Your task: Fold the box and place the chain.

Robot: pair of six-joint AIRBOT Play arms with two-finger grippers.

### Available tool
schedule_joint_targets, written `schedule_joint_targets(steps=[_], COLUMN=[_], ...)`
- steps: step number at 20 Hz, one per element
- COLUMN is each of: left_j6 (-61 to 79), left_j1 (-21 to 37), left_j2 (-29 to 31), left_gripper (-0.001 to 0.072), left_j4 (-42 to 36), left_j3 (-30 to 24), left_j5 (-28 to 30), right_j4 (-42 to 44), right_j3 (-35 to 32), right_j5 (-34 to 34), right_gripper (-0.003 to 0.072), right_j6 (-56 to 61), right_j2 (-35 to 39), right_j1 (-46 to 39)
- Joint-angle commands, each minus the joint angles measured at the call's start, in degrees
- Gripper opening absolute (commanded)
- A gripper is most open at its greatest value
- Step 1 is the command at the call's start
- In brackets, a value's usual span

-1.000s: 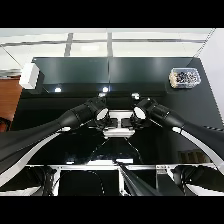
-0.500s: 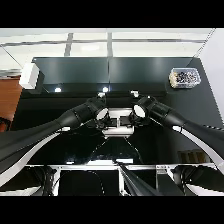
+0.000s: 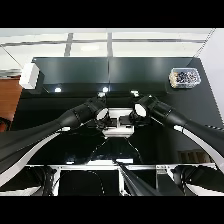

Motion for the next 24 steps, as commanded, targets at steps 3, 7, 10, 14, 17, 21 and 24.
schedule_joint_targets(steps=[3, 7, 10, 14, 17, 21, 24], left_j6=[-0.1, -0.1, 0.0, 0.0, 0.0, 0.0, 0.0], left_j1=[0.0, 0.0, 0.0, 0.0, 0.0, 0.0, 0.0], left_j2=[0.0, 0.0, 0.0, 0.0, 0.0, 0.0, 0.0], left_gripper=[0.0028, 0.0028, 0.0028, 0.0028, 0.0028, 0.0028, 0.0028], left_j4=[0.1, 0.1, 0.1, 0.1, 0.1, 0.1, 0.1], left_j3=[0.0, 0.0, 0.0, 0.0, 0.0, 0.0, 0.0], left_j5=[-0.2, -0.1, -0.2, -0.2, -0.2, -0.6, -0.4], right_j4=[-4.6, -29.3, -38.2, -24.1, -16.5, -14.0, -13.0], right_j3=[2.1, 1.7, -4.6, -5.7, 8.1, 35.5, 47.7], right_j5=[5.6, 7.3, -15.1, -30.4, -23.9, -3.8, 4.3], right_gripper=[0.029, 0.0288, 0.035, 0.0713, 0.0713, 0.0705, 0.0548], right_j6=[-10.4, -12.3, -11.4, -10.2, -10.3, -10.3, -10.3], right_j2=[11.7, 25.2, 26.0, 12.4, -2.4, -21.4, -30.1], right_j1=[-2.1, -7.6, -19.6, -36.9, -43.5, -46.8, -47.8])
